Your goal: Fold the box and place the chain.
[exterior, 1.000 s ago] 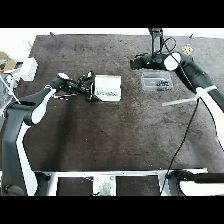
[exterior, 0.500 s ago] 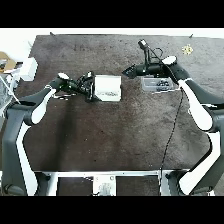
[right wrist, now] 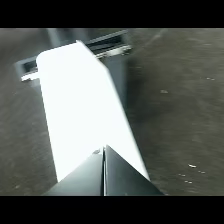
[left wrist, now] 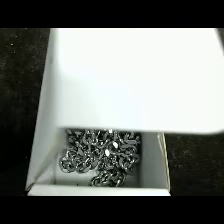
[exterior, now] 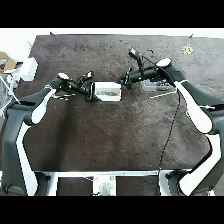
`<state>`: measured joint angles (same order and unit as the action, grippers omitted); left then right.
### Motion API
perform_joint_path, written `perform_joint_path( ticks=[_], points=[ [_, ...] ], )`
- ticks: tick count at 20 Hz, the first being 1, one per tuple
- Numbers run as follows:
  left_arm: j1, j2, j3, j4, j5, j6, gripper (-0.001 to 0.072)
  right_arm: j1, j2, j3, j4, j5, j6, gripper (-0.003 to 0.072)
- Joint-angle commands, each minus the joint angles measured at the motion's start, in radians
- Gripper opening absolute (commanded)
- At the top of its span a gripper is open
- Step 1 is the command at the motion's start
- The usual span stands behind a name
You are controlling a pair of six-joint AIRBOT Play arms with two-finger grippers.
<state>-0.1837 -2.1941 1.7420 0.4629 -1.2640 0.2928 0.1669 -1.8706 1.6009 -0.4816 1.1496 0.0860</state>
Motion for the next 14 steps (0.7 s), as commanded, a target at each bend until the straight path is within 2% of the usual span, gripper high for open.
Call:
perform_joint_path(
  ticks=[1, 3, 5, 14],
  points=[
    [0.000, 0.000, 0.001, 0.000, 0.000, 0.000, 0.0285, 0.033, 0.083, -0.148, -0.007, -0.137, -0.135, 0.0104],
    [0.000, 0.000, 0.001, 0.000, 0.000, 0.000, 0.0285, 0.047, 0.093, -0.201, 0.039, -0.172, -0.231, 0.0110],
    [0.000, 0.000, 0.001, 0.000, 0.000, 0.000, 0.0285, 0.062, 0.093, -0.209, 0.068, -0.195, -0.275, 0.0283],
    [0.000, 0.000, 0.001, 0.000, 0.000, 0.000, 0.0285, 0.108, 0.078, -0.209, 0.055, -0.301, -0.383, 0.0266]
  ],
)
